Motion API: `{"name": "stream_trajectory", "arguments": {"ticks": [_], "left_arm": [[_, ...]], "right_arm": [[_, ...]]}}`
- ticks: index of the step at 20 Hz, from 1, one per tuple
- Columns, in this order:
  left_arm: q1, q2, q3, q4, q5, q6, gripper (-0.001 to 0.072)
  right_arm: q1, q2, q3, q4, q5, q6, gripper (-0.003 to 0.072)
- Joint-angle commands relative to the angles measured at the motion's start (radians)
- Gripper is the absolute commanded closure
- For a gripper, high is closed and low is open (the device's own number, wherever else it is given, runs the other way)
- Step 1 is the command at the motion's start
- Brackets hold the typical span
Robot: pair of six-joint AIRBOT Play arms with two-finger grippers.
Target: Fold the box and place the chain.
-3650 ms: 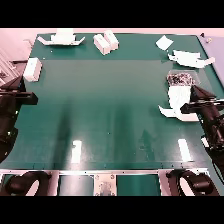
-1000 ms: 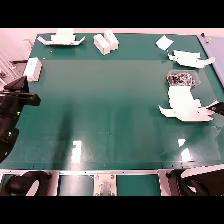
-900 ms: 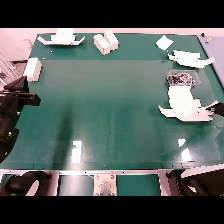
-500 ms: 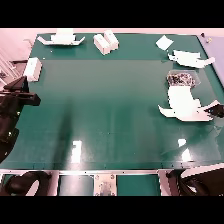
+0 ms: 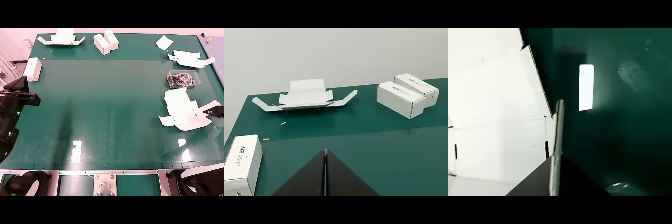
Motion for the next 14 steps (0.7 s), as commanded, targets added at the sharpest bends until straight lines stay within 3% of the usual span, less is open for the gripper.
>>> {"name": "stream_trajectory", "arguments": {"ticks": [1,7,11,14], "left_arm": [[0.000,0.000,0.000,0.000,0.002,0.000,0.0688],[0.000,0.000,0.001,0.000,0.001,0.000,0.0688],[0.000,0.000,0.001,0.000,0.001,0.000,0.0688],[0.000,0.000,0.001,0.000,0.001,0.000,0.0687]], "right_arm": [[0.000,0.000,0.000,0.017,0.134,0.057,0.0671],[0.048,0.008,-0.035,0.389,0.231,0.146,0.0675],[0.189,0.109,-0.133,0.449,0.218,0.132,0.0677],[0.299,0.218,-0.238,0.626,0.144,0.079,0.0677]]}}
